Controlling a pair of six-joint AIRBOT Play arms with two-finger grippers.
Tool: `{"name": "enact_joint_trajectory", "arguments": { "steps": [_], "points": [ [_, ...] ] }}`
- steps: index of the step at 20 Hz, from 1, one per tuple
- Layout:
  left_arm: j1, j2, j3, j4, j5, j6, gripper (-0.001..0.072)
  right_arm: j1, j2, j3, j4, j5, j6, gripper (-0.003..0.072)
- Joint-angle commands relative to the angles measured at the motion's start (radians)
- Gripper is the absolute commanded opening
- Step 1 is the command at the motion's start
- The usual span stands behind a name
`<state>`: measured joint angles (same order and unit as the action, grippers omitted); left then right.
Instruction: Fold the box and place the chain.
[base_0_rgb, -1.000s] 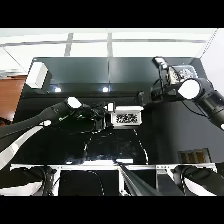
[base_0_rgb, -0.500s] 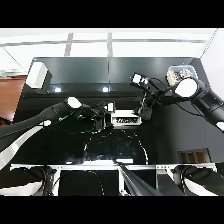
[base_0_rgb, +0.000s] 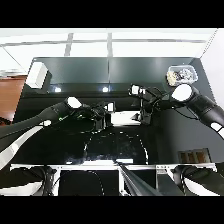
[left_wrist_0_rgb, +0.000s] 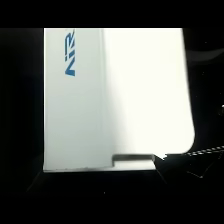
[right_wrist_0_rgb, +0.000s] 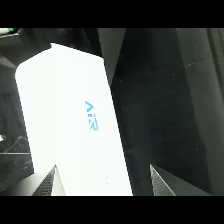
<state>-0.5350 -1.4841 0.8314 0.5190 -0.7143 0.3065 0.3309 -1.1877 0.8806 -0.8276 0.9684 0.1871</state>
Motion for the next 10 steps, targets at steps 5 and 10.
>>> {"name": "enact_joint_trajectory", "arguments": {
  "steps": [5,10],
  "points": [
    [0.000,-0.001,0.000,0.000,0.000,0.001,0.0377,-0.006,-0.001,-0.010,-0.010,0.000,-0.065,0.0693],
    [0.000,-0.001,0.000,0.000,0.000,0.001,0.0377,-0.006,-0.001,-0.011,-0.056,0.019,-0.063,0.0692]
  ]
}}
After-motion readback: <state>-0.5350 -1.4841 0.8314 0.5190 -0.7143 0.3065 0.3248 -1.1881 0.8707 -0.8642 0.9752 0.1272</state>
